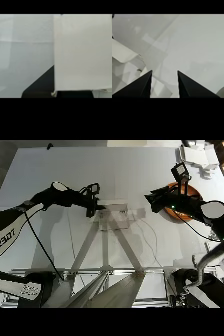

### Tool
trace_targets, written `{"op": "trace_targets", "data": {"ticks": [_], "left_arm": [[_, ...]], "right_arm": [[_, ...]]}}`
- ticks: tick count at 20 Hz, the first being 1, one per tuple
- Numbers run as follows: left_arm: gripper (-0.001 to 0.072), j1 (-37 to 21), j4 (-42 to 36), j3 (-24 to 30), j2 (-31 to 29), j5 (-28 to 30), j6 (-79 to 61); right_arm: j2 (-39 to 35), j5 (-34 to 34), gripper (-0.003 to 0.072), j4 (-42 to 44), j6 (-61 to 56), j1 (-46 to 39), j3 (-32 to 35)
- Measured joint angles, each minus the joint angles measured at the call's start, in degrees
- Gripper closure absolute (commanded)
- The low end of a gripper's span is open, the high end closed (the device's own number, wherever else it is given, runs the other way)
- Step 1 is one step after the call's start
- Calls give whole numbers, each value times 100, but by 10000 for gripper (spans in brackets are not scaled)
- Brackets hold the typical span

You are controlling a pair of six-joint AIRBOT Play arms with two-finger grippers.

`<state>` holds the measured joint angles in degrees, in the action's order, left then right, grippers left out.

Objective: Fold the box and place the chain.

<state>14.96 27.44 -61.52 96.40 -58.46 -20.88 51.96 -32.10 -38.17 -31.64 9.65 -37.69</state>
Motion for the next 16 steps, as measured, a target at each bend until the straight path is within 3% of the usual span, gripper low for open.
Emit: {"op": "trace_targets", "data": {"ticks": [7, 16], "left_arm": [[705, -116, 531, -2, -68, -367, -9], [701, -125, 592, -2, 101, -424, -9]], "right_arm": [[0, 0, 352, 0, 0, 0, 0], [0, 0, 352, 0, 2, 0, 0]]}}
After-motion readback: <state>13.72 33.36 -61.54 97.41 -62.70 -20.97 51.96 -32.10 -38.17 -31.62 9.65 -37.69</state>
